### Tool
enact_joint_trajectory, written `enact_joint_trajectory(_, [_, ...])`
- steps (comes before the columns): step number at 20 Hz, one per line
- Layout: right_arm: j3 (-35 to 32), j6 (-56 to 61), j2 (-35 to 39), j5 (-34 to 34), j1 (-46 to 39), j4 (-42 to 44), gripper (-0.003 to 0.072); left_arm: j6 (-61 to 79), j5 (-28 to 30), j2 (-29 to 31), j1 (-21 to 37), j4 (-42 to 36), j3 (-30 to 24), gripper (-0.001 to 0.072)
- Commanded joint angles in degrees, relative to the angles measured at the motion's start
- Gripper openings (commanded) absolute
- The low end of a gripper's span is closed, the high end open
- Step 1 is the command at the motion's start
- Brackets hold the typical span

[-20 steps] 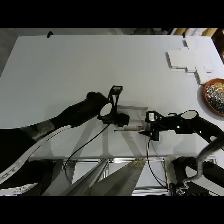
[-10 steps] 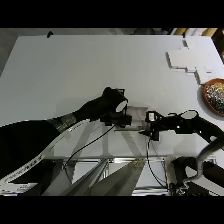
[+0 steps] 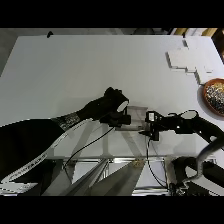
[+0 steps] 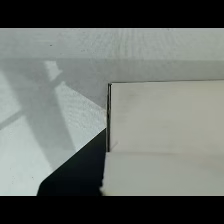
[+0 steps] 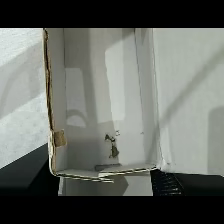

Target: Fold the box and place the chain.

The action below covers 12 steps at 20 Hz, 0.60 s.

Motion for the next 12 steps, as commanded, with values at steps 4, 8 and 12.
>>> enact_joint_trajectory(4, [0.04, -0.02, 0.04, 0.0, 0.0, 0.0, 0.0407, 0.2, -0.09, 0.0, 0.04, 0.37, 0.07, 0.0079])
enact_joint_trajectory(8, [0.04, -0.02, 0.04, -0.02, 0.0, 0.0, 0.0407, 2.4, -1.81, 0.11, 0.72, 0.0, 0.76, 0.0167])
enact_joint_trajectory(12, [0.04, -0.02, 0.04, 0.0, 0.0, 0.0, 0.0407, 6.03, -5.22, 0.04, 1.75, -0.7, 2.16, 0.0167])
